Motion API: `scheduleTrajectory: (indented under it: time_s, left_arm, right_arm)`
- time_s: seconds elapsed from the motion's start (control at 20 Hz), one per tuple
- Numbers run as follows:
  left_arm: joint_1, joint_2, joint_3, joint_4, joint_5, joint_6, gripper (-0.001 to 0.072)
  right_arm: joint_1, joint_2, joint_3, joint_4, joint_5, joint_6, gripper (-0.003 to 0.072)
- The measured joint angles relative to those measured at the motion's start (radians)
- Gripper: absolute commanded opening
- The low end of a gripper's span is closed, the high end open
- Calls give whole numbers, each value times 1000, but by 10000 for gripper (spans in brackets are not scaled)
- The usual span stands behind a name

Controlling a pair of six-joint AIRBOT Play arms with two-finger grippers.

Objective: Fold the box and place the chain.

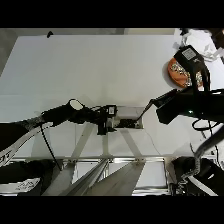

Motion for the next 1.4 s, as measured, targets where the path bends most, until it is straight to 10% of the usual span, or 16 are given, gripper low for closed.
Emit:
scheduleTrajectory:
  time_s: [1.4]
  left_arm:
    - [0,0,0,0,0,0,371]
  right_arm:
    - [81,-89,0,240,-266,-81,22]
